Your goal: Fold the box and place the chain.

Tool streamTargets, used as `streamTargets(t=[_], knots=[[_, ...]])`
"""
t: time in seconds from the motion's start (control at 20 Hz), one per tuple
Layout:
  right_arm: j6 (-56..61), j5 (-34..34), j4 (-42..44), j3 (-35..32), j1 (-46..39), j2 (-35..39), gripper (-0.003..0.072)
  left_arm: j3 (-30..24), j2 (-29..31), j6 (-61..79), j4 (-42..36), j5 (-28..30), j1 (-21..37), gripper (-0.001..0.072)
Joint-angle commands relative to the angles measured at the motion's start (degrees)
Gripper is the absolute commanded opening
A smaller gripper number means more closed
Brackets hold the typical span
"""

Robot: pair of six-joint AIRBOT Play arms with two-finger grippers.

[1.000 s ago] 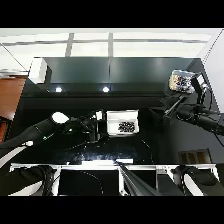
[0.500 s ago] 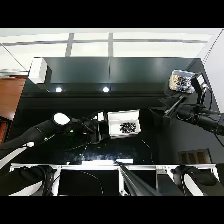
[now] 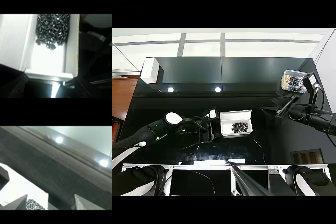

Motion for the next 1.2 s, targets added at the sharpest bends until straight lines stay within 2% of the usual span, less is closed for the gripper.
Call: streamTargets(t=[0.0,0.3,0.6,1.0,1.15], knots=[[0.0,0.0,0.0,0.0,0.0,0.0,0.0704,1.2,0.0,-0.1,0.2,-0.3,0.0,0.0698],[0.0,0.0,0.0,0.0,0.0,0.0,0.0704,1.4,-0.1,0.2,2.1,-0.8,0.0,0.0698],[0.0,0.0,0.0,0.0,0.0,0.0,0.0704,1.4,-0.1,0.3,2.1,-4.7,0.0,0.0698],[0.0,0.1,0.0,0.0,0.0,0.0,0.0704,1.4,-0.1,-1.0,2.2,-2.0,0.0,0.0698],[0.0,0.3,0.0,0.0,0.0,0.0,0.0704,2.0,-0.1,-1.7,4.8,-2.2,0.0,0.0698]])
